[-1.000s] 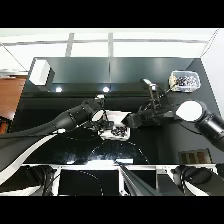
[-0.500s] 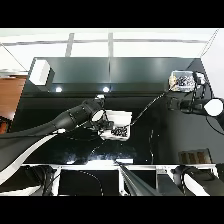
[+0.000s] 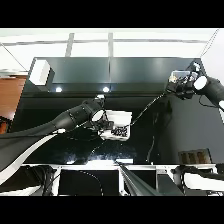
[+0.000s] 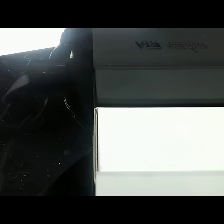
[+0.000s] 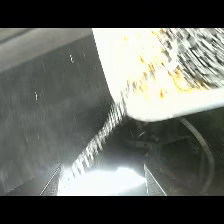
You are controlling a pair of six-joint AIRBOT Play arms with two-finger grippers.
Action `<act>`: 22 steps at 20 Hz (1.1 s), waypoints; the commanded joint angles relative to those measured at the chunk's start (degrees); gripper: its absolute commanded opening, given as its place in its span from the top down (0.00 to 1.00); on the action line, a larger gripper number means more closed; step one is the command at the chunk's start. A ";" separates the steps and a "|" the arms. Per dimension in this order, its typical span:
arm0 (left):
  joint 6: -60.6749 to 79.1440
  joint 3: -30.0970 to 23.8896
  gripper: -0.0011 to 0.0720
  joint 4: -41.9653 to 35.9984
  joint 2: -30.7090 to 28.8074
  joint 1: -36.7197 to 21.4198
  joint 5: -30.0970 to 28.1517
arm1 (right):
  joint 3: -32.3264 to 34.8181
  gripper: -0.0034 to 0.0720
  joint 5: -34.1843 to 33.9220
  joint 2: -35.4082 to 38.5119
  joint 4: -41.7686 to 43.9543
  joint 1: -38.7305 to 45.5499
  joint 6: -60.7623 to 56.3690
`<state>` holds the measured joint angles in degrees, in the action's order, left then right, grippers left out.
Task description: Fold the box and place the chain.
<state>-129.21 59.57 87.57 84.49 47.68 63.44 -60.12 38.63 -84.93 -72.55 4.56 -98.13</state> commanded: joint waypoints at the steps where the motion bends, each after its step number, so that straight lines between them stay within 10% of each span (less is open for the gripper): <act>1: 0.00 0.00 0.94 0.02 0.02 -0.02 0.09 | -5.64 0.13 0.35 -6.82 1.97 0.22 -6.82; 6: 0.00 0.00 0.94 0.02 0.02 -0.02 0.09 | -6.19 0.38 -0.81 -7.67 1.64 0.35 -7.93; 7: 0.00 0.00 0.94 0.02 0.02 -0.02 0.15 | -6.36 0.97 0.42 -7.61 1.68 0.39 -7.54; 12: 0.00 0.00 0.94 0.00 0.02 -0.02 0.17 | -6.99 0.95 12.90 0.72 2.10 0.35 8.31; 22: 0.00 0.00 0.94 0.02 0.02 -0.02 0.28 | -6.99 0.95 38.64 43.30 15.30 -1.11 21.03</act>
<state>-129.23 59.57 87.57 84.49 47.68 63.66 -67.05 70.94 -50.85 -65.39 3.66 -79.26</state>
